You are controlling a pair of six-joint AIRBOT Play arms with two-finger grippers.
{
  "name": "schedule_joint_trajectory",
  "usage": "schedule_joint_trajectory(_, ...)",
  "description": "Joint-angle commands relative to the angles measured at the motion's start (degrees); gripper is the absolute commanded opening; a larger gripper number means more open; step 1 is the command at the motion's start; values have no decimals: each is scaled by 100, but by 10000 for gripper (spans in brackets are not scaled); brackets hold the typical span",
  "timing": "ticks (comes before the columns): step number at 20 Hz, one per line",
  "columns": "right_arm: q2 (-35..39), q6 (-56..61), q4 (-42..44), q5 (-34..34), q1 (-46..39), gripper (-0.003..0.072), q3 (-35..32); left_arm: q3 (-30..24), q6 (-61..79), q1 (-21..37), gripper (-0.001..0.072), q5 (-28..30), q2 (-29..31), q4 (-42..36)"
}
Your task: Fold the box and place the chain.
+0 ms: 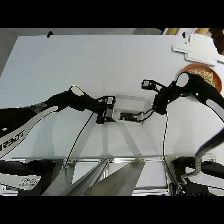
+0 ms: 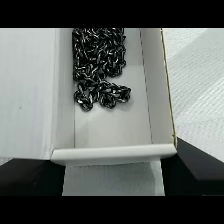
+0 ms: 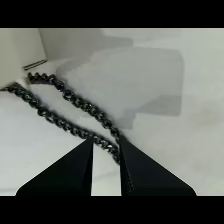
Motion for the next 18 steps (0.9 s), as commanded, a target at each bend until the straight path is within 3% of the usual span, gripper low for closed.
schedule_joint_trajectory(1,151,-210,-125,-442,144,159,-275,4,2,4,137,0,4,2)
schedule_joint_trajectory(18,-39,-125,-330,-800,133,158,-455,4,2,4,137,0,4,2)
